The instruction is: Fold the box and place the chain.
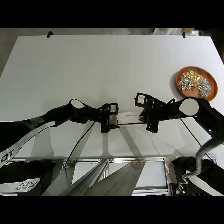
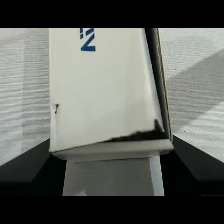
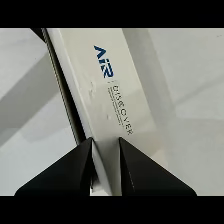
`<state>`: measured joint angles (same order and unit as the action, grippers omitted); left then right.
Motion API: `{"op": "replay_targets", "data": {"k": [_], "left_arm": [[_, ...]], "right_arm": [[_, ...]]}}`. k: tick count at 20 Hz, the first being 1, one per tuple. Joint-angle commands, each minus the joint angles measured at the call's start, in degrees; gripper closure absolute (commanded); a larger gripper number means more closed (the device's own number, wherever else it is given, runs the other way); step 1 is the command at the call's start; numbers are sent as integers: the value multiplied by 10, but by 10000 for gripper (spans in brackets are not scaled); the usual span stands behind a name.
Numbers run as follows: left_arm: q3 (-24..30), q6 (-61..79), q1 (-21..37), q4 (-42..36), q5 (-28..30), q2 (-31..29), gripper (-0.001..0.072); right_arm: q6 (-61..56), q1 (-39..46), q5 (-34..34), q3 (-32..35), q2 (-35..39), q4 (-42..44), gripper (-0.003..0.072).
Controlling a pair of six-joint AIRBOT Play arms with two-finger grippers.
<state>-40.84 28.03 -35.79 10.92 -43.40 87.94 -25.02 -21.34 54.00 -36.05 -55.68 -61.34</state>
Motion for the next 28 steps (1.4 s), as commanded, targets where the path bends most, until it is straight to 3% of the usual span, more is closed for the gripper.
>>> {"op": "replay_targets", "data": {"k": [1,8,9,10,11,17,18,19,21,23,28], "left_arm": [[0,0,0,0,-1,0,558],[0,0,0,1,-1,0,558],[0,0,0,1,-1,0,558],[0,0,0,1,-1,0,558],[0,0,0,1,-1,0,558],[0,0,0,1,-1,0,558],[0,0,0,0,-1,0,558],[0,0,0,1,-1,0,558],[0,0,0,1,-1,0,558],[0,0,0,1,-1,0,558],[0,0,0,1,-1,0,558]], "right_arm": [[-2,0,5,9,0,13,501],[-2,0,24,9,0,41,484],[-2,0,25,9,1,42,459],[-2,0,24,9,3,44,364],[-2,0,23,9,5,49,313],[1,0,20,9,17,97,314],[1,0,19,9,17,107,322],[1,0,17,9,17,111,375],[1,0,10,9,15,109,564],[0,0,10,9,7,108,650],[-2,0,35,9,-28,108,650]]}}
